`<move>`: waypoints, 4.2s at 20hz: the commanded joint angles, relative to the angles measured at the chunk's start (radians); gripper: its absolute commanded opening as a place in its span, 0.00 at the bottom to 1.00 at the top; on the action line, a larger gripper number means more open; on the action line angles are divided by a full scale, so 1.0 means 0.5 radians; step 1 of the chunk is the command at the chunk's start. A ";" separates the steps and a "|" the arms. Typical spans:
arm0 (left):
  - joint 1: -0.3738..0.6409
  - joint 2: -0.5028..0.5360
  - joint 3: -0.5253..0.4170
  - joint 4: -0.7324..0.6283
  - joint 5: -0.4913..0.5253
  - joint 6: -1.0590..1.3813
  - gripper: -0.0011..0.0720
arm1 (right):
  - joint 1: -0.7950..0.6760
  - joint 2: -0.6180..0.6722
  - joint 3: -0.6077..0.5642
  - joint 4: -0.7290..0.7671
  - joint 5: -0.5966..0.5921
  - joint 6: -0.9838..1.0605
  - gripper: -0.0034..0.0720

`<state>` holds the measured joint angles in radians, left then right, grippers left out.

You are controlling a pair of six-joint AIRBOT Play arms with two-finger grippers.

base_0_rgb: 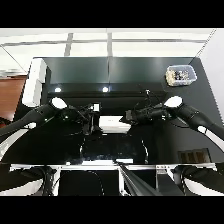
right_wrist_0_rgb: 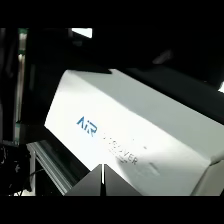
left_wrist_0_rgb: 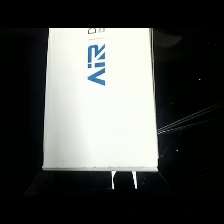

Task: Fold the box and place the chain.

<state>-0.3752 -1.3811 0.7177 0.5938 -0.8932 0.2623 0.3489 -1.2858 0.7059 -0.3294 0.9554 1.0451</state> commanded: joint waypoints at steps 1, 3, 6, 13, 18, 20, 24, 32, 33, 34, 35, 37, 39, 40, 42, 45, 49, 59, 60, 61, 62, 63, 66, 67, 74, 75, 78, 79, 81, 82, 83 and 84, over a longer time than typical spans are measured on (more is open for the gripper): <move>0.002 -0.001 0.002 0.001 0.000 -0.001 0.48 | 0.009 -0.063 -0.021 -0.022 -0.043 0.023 0.07; 0.002 -0.002 0.002 0.001 0.005 -0.002 0.48 | 0.045 -0.119 -0.021 -0.166 -0.072 0.043 0.07; 0.002 -0.001 0.002 0.001 0.005 -0.001 0.48 | 0.067 -0.134 -0.021 -0.243 -0.095 0.040 0.07; 0.002 -0.001 0.002 0.001 0.007 -0.001 0.48 | 0.055 -0.053 0.027 -0.235 0.091 -0.117 0.07; 0.002 -0.001 0.002 -0.002 0.097 -0.009 0.48 | -0.205 0.175 0.156 -0.237 0.369 -0.154 0.07; 0.002 -0.001 0.002 -0.037 0.141 -0.010 0.48 | -0.363 0.297 0.161 -0.251 0.413 -0.153 0.07; 0.001 -0.001 0.004 -0.263 0.163 -0.008 0.99 | -0.567 0.460 0.161 -0.407 0.464 -0.094 0.07; 0.082 0.227 0.198 -0.201 -0.167 -0.016 0.99 | -0.597 0.464 0.160 -0.674 0.553 0.155 0.07; 0.058 0.217 0.214 -0.251 -0.162 -0.015 0.99 | -0.597 0.464 0.160 -0.667 0.528 0.156 0.07; 0.029 0.192 0.234 -0.296 -0.132 -0.015 0.99 | -0.597 0.464 0.160 -0.665 0.499 0.156 0.07; -0.006 0.145 0.263 -0.356 -0.089 -0.016 0.99 | -0.597 0.464 0.160 -0.666 0.477 0.159 0.07; -0.053 0.013 0.321 -0.510 0.000 -0.018 0.99 | -0.597 0.464 0.160 -0.668 0.443 0.162 0.07; -0.076 -0.130 0.399 -0.519 -0.024 -0.179 0.99 | -0.597 0.464 0.160 -0.668 0.437 0.161 0.07; -0.077 -0.190 0.428 -0.507 -0.067 -0.256 0.99 | -0.597 0.463 0.160 -0.668 0.437 0.161 0.07; -0.079 -0.275 0.456 -0.477 -0.166 -0.297 0.98 | -0.597 0.463 0.160 -0.668 0.433 0.161 0.07; -0.115 -0.317 0.456 -0.464 -0.169 -0.372 0.99 | -0.597 0.463 0.160 -0.670 0.407 0.161 0.07; -0.183 -0.328 0.467 -0.217 -0.169 -0.376 0.98 | -0.597 0.463 0.160 -0.669 0.406 0.161 0.07; -0.199 -0.329 0.539 -0.098 -0.172 -0.365 0.99 | -0.597 0.463 0.160 -0.674 0.398 0.159 0.07; -0.214 -0.332 0.539 -0.053 -0.144 -0.365 0.98 | -0.597 0.463 0.160 -0.674 0.398 0.159 0.07; -0.236 -0.340 0.539 -0.008 -0.123 -0.364 0.98 | -0.597 0.463 0.160 -0.674 0.398 0.159 0.07; -0.269 -0.350 0.539 0.039 -0.095 -0.364 0.98 | -0.597 0.463 0.160 -0.674 0.398 0.159 0.07; -0.304 -0.356 0.539 0.062 -0.053 -0.362 0.98 | -0.597 0.463 0.160 -0.674 0.398 0.159 0.07; -0.394 -0.359 0.539 0.153 0.121 -0.381 0.98 | -0.597 0.463 0.160 -0.674 0.398 0.159 0.07; -0.402 -0.357 0.545 0.218 0.126 -0.455 0.98 | -0.597 0.463 0.160 -0.675 0.398 0.159 0.07; -0.352 -0.143 0.732 0.842 -0.020 -1.728 0.49 | -0.597 0.463 0.160 -0.675 0.392 0.146 0.07; -0.310 -0.047 0.732 1.005 -0.049 -1.955 0.49 | -0.597 0.463 0.160 -0.676 0.392 0.143 0.07; -0.099 0.233 0.703 1.409 -0.265 -2.554 0.49 | -0.597 0.463 0.160 -0.676 0.389 0.106 0.07; 0.010 0.335 0.661 1.501 -0.354 -2.683 0.49 | -0.597 0.463 0.160 -0.675 0.388 0.107 0.07; 0.284 0.522 0.521 1.636 -0.510 -2.855 0.49 | -0.597 0.463 0.160 -0.681 0.383 0.106 0.07; 0.446 0.604 0.433 1.685 -0.575 -2.937 0.49 | -0.597 0.463 0.160 -0.682 0.383 0.106 0.07; 0.626 0.678 0.337 1.717 -0.632 -3.036 0.49 | -0.597 0.463 0.159 -0.683 0.384 0.105 0.07; 0.836 0.745 0.232 1.745 -0.678 -3.130 0.49 | -0.596 0.463 0.159 -0.683 0.383 0.097 0.07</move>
<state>-0.1734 -1.1175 0.9394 1.3540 -1.1282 -1.1049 0.0513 -1.0546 0.7853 -0.6693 1.1484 1.1000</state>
